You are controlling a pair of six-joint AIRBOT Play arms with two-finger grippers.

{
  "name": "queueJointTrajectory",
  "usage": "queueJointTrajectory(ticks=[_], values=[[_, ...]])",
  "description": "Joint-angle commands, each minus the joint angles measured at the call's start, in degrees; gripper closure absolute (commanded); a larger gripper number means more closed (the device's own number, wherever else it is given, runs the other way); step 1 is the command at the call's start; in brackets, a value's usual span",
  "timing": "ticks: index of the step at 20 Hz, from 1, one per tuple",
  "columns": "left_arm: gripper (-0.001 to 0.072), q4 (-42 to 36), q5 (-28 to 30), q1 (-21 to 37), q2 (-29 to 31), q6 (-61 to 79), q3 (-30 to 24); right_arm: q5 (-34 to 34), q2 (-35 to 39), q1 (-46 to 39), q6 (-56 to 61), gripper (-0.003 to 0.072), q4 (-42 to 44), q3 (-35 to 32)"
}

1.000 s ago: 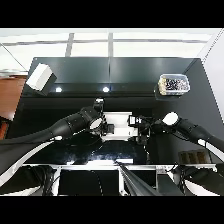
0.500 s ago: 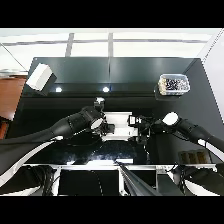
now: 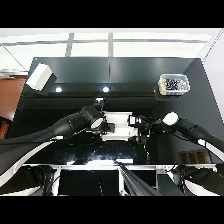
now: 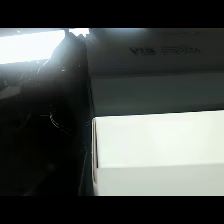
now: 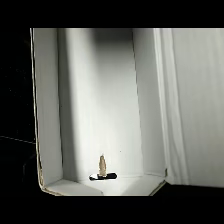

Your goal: Fold the box and place the chain.

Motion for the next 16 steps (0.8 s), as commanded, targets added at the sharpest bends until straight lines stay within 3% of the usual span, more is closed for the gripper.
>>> queueJointTrajectory(ticks=[1, 6, 8, 16], values=[[0.0539, -0.2, 0.17, -0.04, 0.0, -1.36, 0.07, 0.04, 0.02, -0.02, 0.0, 0.0544, 0.02, 0.0], [0.0566, -0.17, -0.74, -0.74, -0.74, -2.16, 0.07, 0.04, 0.02, -0.02, 0.0, 0.0544, 0.02, 0.0], [0.064, 0.22, -0.63, -1.53, -0.81, -2.14, 0.07, 0.04, 0.02, -0.02, 0.0, 0.0544, 0.04, 0.0], [0.0681, 0.48, -0.85, -1.68, -0.81, -2.19, 0.48, 0.04, 0.02, -0.02, 0.02, 0.0544, 0.02, 0.0]])
